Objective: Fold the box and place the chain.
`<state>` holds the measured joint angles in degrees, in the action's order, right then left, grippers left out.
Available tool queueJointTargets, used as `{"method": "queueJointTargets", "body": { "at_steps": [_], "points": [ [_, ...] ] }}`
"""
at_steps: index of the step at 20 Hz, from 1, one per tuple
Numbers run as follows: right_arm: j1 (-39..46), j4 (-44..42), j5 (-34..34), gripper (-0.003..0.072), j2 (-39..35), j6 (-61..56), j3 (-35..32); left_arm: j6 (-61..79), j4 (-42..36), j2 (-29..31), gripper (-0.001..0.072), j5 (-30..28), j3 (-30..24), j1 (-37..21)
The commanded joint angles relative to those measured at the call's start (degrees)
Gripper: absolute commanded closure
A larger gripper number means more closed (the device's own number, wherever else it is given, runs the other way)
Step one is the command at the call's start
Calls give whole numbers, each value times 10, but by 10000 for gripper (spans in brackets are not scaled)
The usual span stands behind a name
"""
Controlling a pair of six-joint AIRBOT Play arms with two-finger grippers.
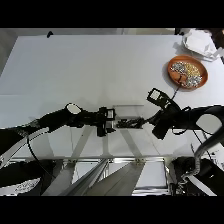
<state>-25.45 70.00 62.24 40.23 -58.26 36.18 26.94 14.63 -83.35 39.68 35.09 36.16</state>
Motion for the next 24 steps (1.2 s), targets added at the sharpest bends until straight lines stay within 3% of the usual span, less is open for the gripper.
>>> {"method": "queueJointTargets", "body": {
  "at_steps": [1,5,16,18,21,24],
  "points": [
    [0,-129,-37,674,-16,30,10,0,0,0,623,0,0,0],
    [-7,-209,-119,674,7,50,10,0,0,0,623,0,0,0],
    [-61,-207,-158,665,208,62,10,0,0,0,623,0,0,0],
    [-61,-207,-160,566,227,60,10,0,0,0,623,0,0,0],
    [-61,-201,-174,566,229,45,10,0,0,0,623,0,0,0],
    [-57,-156,-160,503,208,-12,10,0,0,0,623,0,0,0]
  ]
}}
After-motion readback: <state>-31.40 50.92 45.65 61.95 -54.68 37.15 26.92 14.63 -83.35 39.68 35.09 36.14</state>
